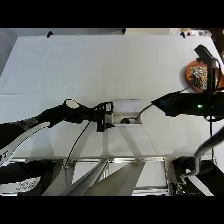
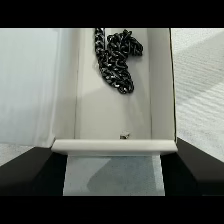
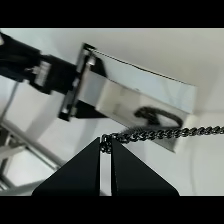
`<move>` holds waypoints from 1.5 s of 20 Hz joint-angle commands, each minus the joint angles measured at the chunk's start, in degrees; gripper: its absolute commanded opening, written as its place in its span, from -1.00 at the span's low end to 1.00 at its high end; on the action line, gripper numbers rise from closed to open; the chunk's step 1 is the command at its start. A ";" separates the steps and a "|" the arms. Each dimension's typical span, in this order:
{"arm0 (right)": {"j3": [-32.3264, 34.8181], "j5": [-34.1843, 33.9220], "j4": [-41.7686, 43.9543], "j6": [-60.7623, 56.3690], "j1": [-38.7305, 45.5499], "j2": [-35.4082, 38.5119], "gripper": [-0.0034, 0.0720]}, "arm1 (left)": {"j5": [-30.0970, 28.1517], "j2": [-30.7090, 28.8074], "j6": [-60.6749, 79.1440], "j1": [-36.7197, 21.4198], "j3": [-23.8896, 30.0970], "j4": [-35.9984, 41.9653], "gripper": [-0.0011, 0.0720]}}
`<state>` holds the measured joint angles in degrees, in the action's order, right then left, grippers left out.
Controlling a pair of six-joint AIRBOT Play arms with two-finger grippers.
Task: Fold the box and place the chain.
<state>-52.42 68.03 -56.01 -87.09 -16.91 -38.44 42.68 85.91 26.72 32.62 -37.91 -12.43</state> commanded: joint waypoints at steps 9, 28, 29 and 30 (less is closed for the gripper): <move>6.12 -18.88 -5.88 -4.63 -19.19 -13.25 -0.86 | 0.00 -0.02 0.02 -0.02 -0.02 -0.02 -0.40; 2.91 -12.63 -16.90 -8.66 -14.01 -15.76 -0.58 | 0.00 -0.02 0.02 -0.02 -0.02 -0.02 -0.40; 2.91 -10.14 -19.69 -8.66 -12.02 -13.70 -0.58 | -0.02 -0.02 0.00 -0.02 -0.02 -0.02 -0.40; 2.91 -6.86 -23.56 -8.68 -9.73 -11.93 -0.58 | -0.02 -0.02 0.02 -0.02 -0.02 -0.02 -0.40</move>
